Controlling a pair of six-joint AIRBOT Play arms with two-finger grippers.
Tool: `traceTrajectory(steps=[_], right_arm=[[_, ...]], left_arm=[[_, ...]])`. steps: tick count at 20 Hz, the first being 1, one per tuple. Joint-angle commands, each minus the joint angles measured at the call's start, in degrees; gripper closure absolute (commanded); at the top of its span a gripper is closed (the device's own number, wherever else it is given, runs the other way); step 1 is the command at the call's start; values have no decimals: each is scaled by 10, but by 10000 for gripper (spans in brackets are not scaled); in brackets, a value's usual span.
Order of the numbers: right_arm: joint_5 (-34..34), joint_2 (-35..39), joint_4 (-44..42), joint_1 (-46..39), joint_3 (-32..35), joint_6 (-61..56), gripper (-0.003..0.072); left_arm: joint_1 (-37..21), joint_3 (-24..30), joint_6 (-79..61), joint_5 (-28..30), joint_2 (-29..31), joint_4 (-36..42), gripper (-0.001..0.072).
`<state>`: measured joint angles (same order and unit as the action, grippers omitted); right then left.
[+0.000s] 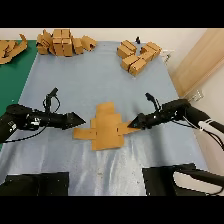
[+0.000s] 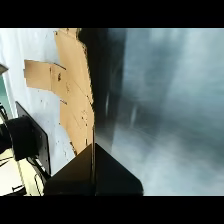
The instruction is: Fold the box.
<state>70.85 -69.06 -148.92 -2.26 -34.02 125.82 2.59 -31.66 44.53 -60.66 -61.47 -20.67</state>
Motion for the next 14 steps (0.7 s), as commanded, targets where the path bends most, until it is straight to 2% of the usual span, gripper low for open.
traceTrajectory(steps=[1,5,9,14], right_arm=[[-86,72,-31,69,77,7,683],[-126,113,-31,110,108,33,683],[-129,115,-35,144,111,78,683],[-202,115,-46,180,127,103,683]], left_arm=[[-9,-1,-21,-12,-53,1,166],[-9,-1,-72,-12,-110,26,166],[-9,-2,-97,9,-152,44,166],[-9,-19,-106,37,-160,44,166]])
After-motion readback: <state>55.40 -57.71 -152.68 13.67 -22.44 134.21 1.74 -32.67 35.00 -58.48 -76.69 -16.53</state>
